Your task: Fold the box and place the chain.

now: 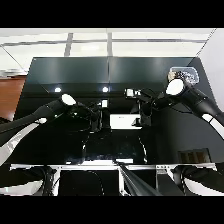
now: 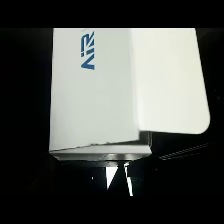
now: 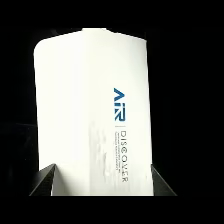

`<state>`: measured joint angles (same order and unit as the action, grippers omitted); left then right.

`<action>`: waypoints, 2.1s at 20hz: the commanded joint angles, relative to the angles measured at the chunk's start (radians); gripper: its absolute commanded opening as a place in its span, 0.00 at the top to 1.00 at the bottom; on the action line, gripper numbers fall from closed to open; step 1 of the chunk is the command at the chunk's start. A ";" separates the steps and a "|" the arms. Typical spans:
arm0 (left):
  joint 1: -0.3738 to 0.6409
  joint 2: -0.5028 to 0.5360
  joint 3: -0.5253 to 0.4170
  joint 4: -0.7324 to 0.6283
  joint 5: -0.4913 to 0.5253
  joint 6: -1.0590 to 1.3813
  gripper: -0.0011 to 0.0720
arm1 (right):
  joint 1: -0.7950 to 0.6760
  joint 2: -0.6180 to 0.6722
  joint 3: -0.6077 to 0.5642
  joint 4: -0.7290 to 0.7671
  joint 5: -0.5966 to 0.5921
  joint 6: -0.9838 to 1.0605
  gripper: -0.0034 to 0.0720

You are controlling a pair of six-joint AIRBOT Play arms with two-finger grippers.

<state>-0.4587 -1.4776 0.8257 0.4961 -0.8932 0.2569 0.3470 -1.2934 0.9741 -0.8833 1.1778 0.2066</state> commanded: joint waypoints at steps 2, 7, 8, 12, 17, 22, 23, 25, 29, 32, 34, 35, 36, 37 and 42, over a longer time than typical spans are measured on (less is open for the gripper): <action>-0.001 -0.001 0.001 0.000 0.001 0.000 0.67 | 0.004 0.000 0.000 -0.034 -0.022 -0.021 0.02; -0.001 -0.001 0.001 0.000 0.001 0.000 0.67 | 0.004 0.000 0.000 -0.034 -0.050 -0.021 0.02; -0.001 -0.001 0.001 0.000 0.001 0.000 0.67 | 0.004 0.000 0.000 -0.033 -0.050 -0.021 0.02; -0.001 -0.001 0.001 0.000 0.001 0.000 0.67 | 0.004 0.000 0.002 -0.026 -0.049 -0.021 0.02; -0.001 -0.001 0.001 0.000 0.001 0.000 0.67 | 0.004 0.000 0.006 -0.026 -0.003 -0.020 0.41; -0.001 -0.001 0.001 0.000 0.001 0.000 0.67 | 0.004 0.000 0.006 -0.026 0.005 0.025 0.44; -0.001 -0.001 0.001 0.000 0.001 0.000 0.67 | 0.004 0.000 0.006 -0.026 0.007 0.025 0.68; -0.001 -0.001 0.001 0.000 0.001 0.000 0.66 | 0.004 0.000 0.006 -0.026 0.016 0.025 0.78; -0.001 -0.001 0.001 0.000 0.001 0.000 0.66 | 0.004 0.000 0.006 -0.028 0.024 0.025 0.78; -0.001 -0.001 0.001 0.000 0.001 0.000 0.66 | 0.004 0.000 0.006 -0.031 0.029 0.025 0.77; -0.001 -0.001 0.001 0.000 0.001 0.000 0.66 | 0.004 0.000 0.006 -0.034 0.029 0.025 0.77; -0.001 -0.001 0.001 0.000 0.001 0.000 0.66 | 0.004 0.000 0.006 -0.034 0.029 0.025 0.77; -0.001 -0.001 0.001 0.000 0.001 0.000 0.66 | 0.004 0.000 0.006 -0.034 0.029 0.025 0.67; -0.001 -0.001 0.001 0.000 0.001 0.000 0.66 | 0.004 0.000 0.006 -0.034 0.028 0.025 0.63; -0.001 -0.001 0.001 0.000 0.001 0.000 0.66 | 0.004 0.000 0.006 -0.034 0.029 0.025 0.63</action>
<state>-0.4595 -1.4776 0.8257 0.4965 -0.8932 0.2573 0.3500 -1.2934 0.9798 -0.9192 1.2095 0.2321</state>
